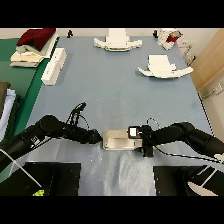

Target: Fold the box.

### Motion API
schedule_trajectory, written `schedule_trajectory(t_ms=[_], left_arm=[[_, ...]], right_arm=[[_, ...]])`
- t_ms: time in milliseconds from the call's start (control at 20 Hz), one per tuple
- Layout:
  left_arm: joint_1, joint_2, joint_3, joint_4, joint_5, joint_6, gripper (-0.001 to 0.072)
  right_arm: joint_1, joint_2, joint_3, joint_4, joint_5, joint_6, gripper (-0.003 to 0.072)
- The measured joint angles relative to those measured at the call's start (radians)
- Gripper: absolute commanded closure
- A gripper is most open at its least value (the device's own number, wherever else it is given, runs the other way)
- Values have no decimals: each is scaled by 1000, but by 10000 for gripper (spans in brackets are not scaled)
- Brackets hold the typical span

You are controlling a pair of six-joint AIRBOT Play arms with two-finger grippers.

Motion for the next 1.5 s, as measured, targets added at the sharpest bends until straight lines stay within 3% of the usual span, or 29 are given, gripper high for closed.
schedule_trajectory(t_ms=[350, 700, 1150, 1500], left_arm=[[-10, -6, 7, -37, -18, 4, 359], [-84, -45, 32, -52, 23, -26, 359], [-315, -125, 136, 256, 132, -458, 360], [-504, -303, 337, 628, -23, -872, 360]], right_arm=[[0, 0, 0, 0, 0, 0, 170], [0, 0, 0, 0, 0, 0, 171], [0, 0, 0, 0, 0, 0, 170], [0, 0, 0, 0, 0, 0, 170]])
